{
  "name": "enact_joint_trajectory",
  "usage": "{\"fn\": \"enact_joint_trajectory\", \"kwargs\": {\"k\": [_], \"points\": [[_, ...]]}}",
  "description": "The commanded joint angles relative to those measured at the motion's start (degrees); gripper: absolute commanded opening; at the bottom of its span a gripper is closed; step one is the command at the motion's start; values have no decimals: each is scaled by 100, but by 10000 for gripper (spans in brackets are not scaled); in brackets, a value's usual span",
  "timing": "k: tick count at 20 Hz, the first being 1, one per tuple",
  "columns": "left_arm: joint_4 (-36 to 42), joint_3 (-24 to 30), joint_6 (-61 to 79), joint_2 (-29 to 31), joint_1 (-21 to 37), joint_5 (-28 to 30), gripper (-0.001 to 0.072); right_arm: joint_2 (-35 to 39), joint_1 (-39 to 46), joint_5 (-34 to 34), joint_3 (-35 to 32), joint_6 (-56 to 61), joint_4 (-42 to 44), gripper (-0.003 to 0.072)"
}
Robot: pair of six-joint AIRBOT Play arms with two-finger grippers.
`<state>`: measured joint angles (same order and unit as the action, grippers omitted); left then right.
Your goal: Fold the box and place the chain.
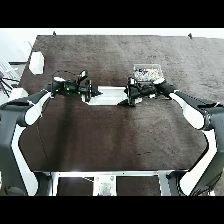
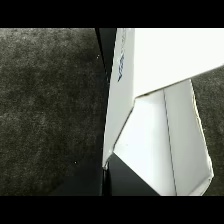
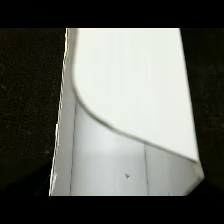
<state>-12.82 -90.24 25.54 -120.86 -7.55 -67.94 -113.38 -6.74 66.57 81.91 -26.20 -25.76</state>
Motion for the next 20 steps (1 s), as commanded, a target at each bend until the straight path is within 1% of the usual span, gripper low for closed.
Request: {"fn": "enact_joint_trajectory", "kwargs": {"k": [1, 4, 6, 17, 18, 20], "points": [[-2, -2, -2, -2, 2, -2, 21, -109, 17, 66, 122, -2, -44, 623], [-2, -2, -2, -2, 4, -2, 22, -264, 15, 251, 356, 4, -133, 623], [-2, -2, -2, -2, 4, -2, 21, -321, 15, 256, 444, 22, -149, 623], [-2, -2, 0, -2, 4, -2, 21, -352, 39, 315, 463, 22, -146, 621], [-2, -2, -2, -2, 4, -2, 21, -361, 39, 315, 463, 20, -149, 574], [-2, -2, 0, -2, 4, -2, 21, -411, 39, 315, 466, 20, -144, 562]]}}
